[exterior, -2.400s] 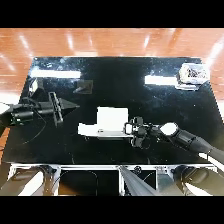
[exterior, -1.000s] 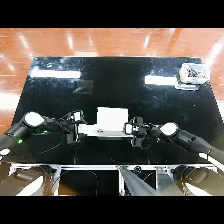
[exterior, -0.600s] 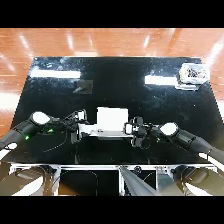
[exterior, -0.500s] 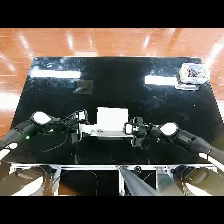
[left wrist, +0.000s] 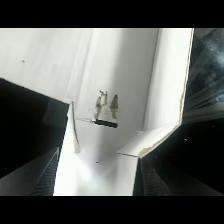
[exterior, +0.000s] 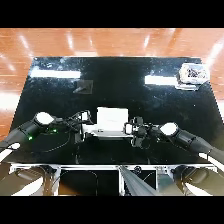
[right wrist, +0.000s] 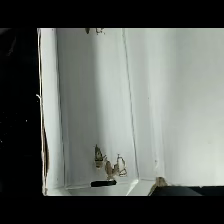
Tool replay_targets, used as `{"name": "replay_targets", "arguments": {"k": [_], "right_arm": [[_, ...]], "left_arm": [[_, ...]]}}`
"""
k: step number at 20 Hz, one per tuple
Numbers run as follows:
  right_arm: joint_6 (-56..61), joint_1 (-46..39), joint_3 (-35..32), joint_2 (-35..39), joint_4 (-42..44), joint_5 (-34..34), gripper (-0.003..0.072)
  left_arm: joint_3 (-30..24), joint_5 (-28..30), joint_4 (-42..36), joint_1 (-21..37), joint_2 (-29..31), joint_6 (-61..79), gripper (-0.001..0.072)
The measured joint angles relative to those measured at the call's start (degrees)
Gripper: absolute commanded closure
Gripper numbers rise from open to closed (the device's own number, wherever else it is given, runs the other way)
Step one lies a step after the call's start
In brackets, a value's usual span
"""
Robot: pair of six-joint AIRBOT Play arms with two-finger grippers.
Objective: Fold the box and place the chain.
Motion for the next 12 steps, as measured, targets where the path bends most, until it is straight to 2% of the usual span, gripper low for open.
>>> {"name": "replay_targets", "arguments": {"k": [2, 3, 5, 6, 7, 8, 12], "right_arm": [[0.0, 0.0, 0.0, 0.0, 0.0, 0.0, 0.0064], [0.0, 0.0, 0.0, 0.0, 0.0, 0.0, 0.0064], [0.0, 0.0, 0.0, 0.0, 0.0, 0.0, 0.0064], [0.0, 0.0, 0.0, 0.0, 0.0, 0.0, 0.0064], [0.0, 0.0, 0.0, 0.0, 0.0, 0.0, 0.0064], [0.0, 0.0, 0.0, 0.0, 0.0, 0.0, 0.0064], [0.0, 0.0, 0.0, 0.0, 0.0, 0.0, 0.0064]], "left_arm": [[0.0, 0.5, -0.2, -0.7, 0.0, 0.4, 0.0115], [0.0, 0.5, -0.2, -1.1, -0.1, 0.5, 0.0187], [0.0, 0.8, -0.2, -2.0, -0.4, 0.7, 0.0215], [0.0, 0.9, -0.2, -2.4, -0.6, 0.7, 0.0266], [0.1, 1.0, -0.2, -2.9, -0.7, 0.8, 0.0395], [0.1, 1.5, -0.3, -3.3, -0.7, 0.8, 0.0414], [0.2, 2.3, -0.3, -4.2, -0.9, 0.8, 0.0414]]}}
